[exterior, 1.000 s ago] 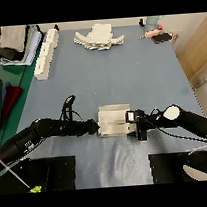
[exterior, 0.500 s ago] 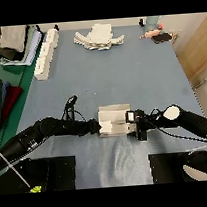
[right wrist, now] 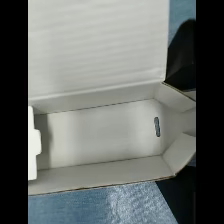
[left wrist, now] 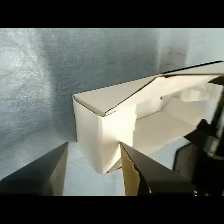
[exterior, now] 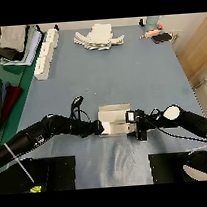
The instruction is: Fold the box.
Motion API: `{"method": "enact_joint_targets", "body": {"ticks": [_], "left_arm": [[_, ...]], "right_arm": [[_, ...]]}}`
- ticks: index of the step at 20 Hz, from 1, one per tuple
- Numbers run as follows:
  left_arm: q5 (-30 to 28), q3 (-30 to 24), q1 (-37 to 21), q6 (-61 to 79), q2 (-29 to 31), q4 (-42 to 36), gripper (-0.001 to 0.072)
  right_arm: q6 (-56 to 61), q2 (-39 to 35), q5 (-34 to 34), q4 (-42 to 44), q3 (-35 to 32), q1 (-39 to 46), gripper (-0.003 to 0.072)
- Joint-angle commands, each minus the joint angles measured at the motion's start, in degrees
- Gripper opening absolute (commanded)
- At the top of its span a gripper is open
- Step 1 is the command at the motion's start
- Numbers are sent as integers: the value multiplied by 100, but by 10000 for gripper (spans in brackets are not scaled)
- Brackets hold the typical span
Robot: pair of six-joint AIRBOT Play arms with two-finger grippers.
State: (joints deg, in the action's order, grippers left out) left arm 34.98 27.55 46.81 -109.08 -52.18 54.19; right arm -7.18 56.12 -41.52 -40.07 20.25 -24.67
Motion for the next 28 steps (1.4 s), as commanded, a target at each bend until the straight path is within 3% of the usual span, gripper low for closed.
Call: {"method": "enact_joint_targets", "body": {"ticks": [1, 4, 13, 25, 26, 27, 28], "left_arm": [[264, 496, 470, -1768, -330, 1657, 470], [815, 962, 717, -2527, -638, 2507, 470], [1665, 1989, 1095, -3121, -1663, 2942, 463], [2280, 2549, 1287, -3327, -2444, 3202, 461], [2326, 2562, 1287, -3335, -2468, 3204, 446], [2356, 2562, 1287, -3344, -2465, 3246, 384], [2369, 2562, 1287, -3346, -2465, 3254, 384]], "right_arm": [[2, 0, 0, 0, 4, 0, 599], [2, -2, 0, 0, 4, 0, 599], [2, 0, 0, 0, 4, 0, 599], [2, -2, 0, 2, 4, 0, 599], [2, 0, 0, 2, 4, 0, 599], [2, 0, 0, 0, 4, 0, 599], [2, 0, 0, 0, 4, 0, 599]]}}
